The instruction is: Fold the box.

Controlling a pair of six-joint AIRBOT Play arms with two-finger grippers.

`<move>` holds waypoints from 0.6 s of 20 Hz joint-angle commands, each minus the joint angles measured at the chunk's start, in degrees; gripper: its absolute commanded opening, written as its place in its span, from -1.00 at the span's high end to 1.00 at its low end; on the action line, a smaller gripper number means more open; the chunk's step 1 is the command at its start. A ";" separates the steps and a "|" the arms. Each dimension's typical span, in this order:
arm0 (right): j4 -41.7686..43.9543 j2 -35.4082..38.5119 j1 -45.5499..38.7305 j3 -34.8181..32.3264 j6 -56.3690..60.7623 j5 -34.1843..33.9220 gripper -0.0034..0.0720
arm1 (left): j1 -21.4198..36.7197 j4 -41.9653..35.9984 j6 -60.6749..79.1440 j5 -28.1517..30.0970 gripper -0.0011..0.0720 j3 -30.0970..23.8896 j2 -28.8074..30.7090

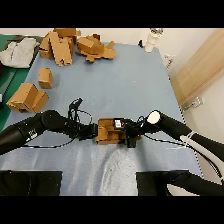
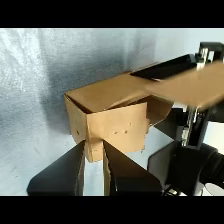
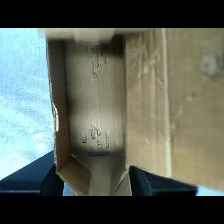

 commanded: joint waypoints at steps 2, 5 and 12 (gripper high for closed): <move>0.02 -0.02 -0.02 0.02 0.02 0.02 -0.52 | -4.66 19.87 -17.81 -0.66 0.43 3.08 -0.17; 0.04 -0.02 -0.02 0.02 0.02 0.02 -0.52 | -7.19 24.04 -22.01 -0.70 0.43 4.63 -0.24; 0.04 -0.02 -0.02 0.02 0.02 0.04 -0.52 | -9.68 25.70 -24.15 -0.44 -0.36 5.95 -2.10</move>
